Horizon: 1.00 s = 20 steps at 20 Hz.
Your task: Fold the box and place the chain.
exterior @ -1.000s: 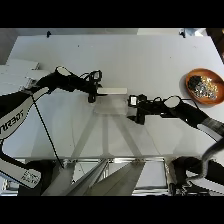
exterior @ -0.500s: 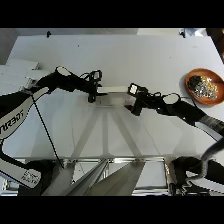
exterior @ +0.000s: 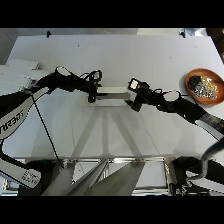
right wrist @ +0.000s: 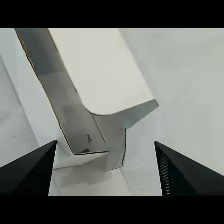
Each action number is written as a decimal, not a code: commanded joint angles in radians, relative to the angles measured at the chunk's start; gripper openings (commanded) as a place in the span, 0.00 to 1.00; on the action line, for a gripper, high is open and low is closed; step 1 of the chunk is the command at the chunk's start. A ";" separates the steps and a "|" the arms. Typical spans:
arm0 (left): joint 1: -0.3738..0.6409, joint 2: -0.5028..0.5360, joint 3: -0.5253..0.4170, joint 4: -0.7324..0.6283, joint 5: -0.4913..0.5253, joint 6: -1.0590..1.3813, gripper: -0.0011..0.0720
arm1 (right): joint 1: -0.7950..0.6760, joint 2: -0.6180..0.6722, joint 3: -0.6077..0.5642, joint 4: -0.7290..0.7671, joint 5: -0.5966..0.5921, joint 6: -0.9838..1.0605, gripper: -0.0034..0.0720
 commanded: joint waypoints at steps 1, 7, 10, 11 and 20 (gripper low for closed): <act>0.000 0.001 0.000 0.000 0.000 0.000 0.04 | -0.028 -0.014 0.023 -0.007 0.074 -0.001 0.96; 0.000 0.001 0.000 0.000 0.000 0.000 0.04 | -0.045 -0.154 0.183 -0.198 0.259 0.109 0.96; 0.000 0.000 0.000 0.000 0.000 0.000 0.04 | -0.058 -0.204 0.243 -0.244 0.307 0.150 0.96; 0.000 0.000 0.000 0.000 0.000 0.000 0.04 | -0.070 -0.214 0.250 -0.244 0.338 0.150 0.96; 0.000 0.001 0.000 0.000 0.000 0.000 0.04 | -0.103 -0.280 0.250 -0.223 0.466 0.135 0.96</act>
